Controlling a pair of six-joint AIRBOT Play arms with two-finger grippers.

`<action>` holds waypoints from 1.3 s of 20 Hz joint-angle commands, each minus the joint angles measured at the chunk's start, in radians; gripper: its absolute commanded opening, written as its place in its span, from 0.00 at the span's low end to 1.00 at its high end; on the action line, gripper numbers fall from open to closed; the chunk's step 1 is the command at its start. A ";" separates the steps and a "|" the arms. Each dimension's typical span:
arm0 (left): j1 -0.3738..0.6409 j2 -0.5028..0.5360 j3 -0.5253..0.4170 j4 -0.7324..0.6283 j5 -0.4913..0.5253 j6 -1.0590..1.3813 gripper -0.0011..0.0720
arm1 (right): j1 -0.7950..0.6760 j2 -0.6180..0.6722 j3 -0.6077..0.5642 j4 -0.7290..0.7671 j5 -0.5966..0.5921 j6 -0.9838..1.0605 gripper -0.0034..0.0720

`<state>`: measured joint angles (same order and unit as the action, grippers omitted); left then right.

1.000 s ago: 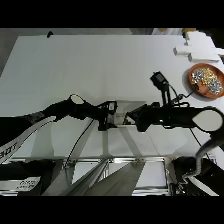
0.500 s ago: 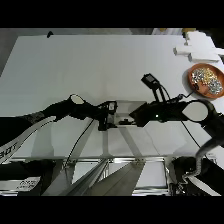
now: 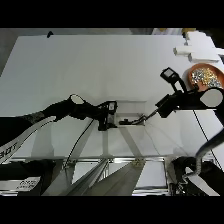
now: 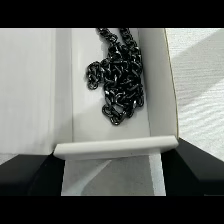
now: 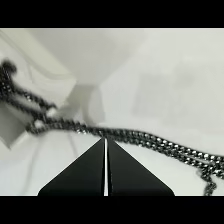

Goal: Fold the box and place the chain.

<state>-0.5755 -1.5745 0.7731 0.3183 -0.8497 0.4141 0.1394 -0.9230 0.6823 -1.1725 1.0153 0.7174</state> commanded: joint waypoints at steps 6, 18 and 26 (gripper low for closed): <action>0.000 0.000 0.000 0.000 0.000 0.000 0.06 | 0.030 -0.040 -0.193 0.042 -0.158 -0.656 0.48; 0.000 0.000 0.000 0.000 0.000 0.000 0.06 | 0.030 -0.177 -0.209 0.238 -0.223 -0.937 0.26; 0.000 0.000 0.000 0.000 0.000 0.000 0.06 | 0.030 -0.063 -0.209 0.099 -0.224 -0.708 0.07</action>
